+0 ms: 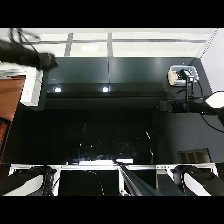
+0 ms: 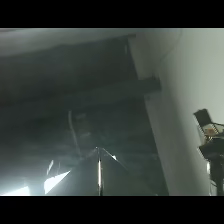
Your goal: Fold the box and place the chain.
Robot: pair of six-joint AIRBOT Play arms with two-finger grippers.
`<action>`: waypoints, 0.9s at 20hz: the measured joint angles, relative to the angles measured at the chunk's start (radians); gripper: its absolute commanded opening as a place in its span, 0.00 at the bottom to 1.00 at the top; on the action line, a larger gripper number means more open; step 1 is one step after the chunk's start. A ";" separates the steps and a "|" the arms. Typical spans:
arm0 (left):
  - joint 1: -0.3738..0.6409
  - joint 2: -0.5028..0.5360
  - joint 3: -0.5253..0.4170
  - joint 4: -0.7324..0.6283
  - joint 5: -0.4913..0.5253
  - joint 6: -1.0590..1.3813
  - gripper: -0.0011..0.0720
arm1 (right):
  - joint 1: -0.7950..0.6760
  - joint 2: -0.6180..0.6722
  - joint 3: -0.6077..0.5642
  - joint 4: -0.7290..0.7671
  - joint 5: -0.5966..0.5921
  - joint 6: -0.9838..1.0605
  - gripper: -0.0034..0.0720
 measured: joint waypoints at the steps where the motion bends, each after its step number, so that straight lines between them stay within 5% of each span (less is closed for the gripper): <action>1: -0.024 0.066 -0.111 0.002 0.048 -0.010 0.04 | 0.009 0.000 -0.011 -0.010 -0.021 -0.005 0.06; 4: -0.054 0.264 -0.405 0.013 0.163 -0.037 0.05 | 0.022 -0.001 -0.032 -0.034 -0.064 -0.016 0.06; 8: -0.045 0.449 -0.611 0.019 0.219 -0.048 0.05 | 0.028 -0.001 -0.041 -0.036 -0.087 -0.021 0.06; 18: -0.040 0.532 -0.694 0.011 0.243 -0.054 0.05 | 0.030 -0.001 -0.043 -0.034 -0.096 -0.023 0.06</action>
